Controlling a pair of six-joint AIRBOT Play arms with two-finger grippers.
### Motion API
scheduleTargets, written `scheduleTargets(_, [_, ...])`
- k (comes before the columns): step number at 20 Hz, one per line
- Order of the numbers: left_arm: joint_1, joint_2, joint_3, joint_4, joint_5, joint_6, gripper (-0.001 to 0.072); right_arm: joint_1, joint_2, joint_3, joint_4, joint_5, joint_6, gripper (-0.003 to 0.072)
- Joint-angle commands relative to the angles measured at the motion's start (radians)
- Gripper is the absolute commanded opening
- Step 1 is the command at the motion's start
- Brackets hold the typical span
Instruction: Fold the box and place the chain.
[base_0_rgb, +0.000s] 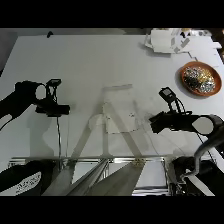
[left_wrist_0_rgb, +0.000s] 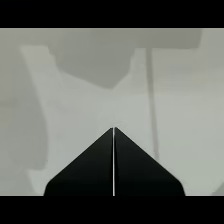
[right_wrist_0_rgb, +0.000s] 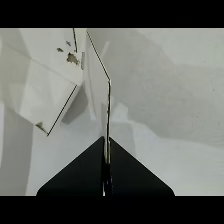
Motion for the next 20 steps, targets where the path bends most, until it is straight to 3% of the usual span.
scheduleTargets(1, [0.000, -0.001, -0.001, -0.030, 0.055, 0.064, 0.0014, 0.005, 0.002, -0.002, 0.001, -0.004, 0.002, 0.0018])
scheduleTargets(2, [0.000, -0.001, -0.001, -0.039, 0.065, 0.100, 0.0138, 0.005, 0.002, -0.002, 0.001, -0.004, 0.002, 0.0018])
scheduleTargets(4, [0.002, -0.001, -0.001, -0.188, 0.105, 0.303, 0.0496, 0.005, 0.002, -0.002, 0.001, -0.004, 0.002, 0.0018])
scheduleTargets(5, [0.003, -0.001, -0.001, -0.343, 0.135, 0.454, 0.0567, 0.005, 0.002, -0.002, 0.001, -0.004, 0.002, 0.0018])
scheduleTargets(8, [-0.002, -0.005, 0.000, -0.947, 0.136, 1.141, 0.0581, 0.005, 0.002, -0.002, 0.001, -0.005, 0.002, 0.0018])
scheduleTargets(11, [-0.025, -0.051, 0.000, -1.305, 0.104, 1.479, 0.0577, 0.005, 0.002, -0.002, 0.002, -0.006, 0.002, 0.0018])
scheduleTargets(13, [-0.037, -0.115, 0.000, -1.391, 0.087, 1.535, 0.0577, 0.005, 0.002, -0.002, 0.002, -0.006, 0.002, 0.0018])
scheduleTargets(16, [-0.040, -0.212, 0.024, -1.394, 0.098, 1.561, 0.0577, 0.005, 0.002, -0.002, 0.002, -0.003, 0.002, 0.0018])
scheduleTargets(20, [-0.049, -0.312, 0.137, -1.356, 0.093, 1.523, 0.0577, 0.005, 0.002, -0.002, 0.002, 0.001, 0.001, 0.0018])
